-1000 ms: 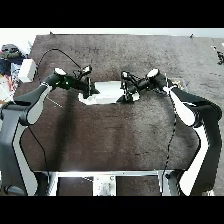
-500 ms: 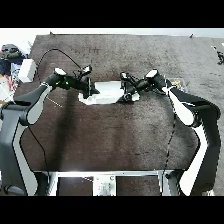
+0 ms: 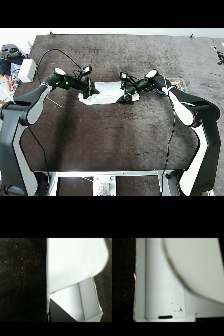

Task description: Fold the box and place the chain.

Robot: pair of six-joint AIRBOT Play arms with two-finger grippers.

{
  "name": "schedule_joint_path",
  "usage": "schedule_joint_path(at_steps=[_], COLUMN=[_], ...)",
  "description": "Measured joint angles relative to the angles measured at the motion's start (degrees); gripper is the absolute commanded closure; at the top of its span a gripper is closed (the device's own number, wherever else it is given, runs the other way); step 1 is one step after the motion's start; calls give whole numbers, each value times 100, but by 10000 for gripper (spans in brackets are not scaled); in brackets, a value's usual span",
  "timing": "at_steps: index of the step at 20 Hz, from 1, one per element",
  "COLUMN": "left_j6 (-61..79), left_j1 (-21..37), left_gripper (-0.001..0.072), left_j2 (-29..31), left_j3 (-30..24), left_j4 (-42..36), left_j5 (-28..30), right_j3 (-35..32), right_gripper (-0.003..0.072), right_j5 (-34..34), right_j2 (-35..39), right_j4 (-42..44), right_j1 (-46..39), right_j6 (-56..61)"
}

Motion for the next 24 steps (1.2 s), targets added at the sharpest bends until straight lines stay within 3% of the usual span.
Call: schedule_joint_path(at_steps=[10,12,24], left_j6=[0,0,0], left_j1=[0,0,0], left_gripper=[698,697,697], left_j2=[0,0,0], left_j3=[0,0,0], left_j4=[0,0,0], left_j5=[2,0,0], right_j3=[4,4,4], right_gripper=[151,275,275], right_j5=[-68,-68,-66], right_j2=[-24,-24,-24], right_j4=[4,2,-116], right_j1=[0,0,2], right_j6=[-2,-2,0])
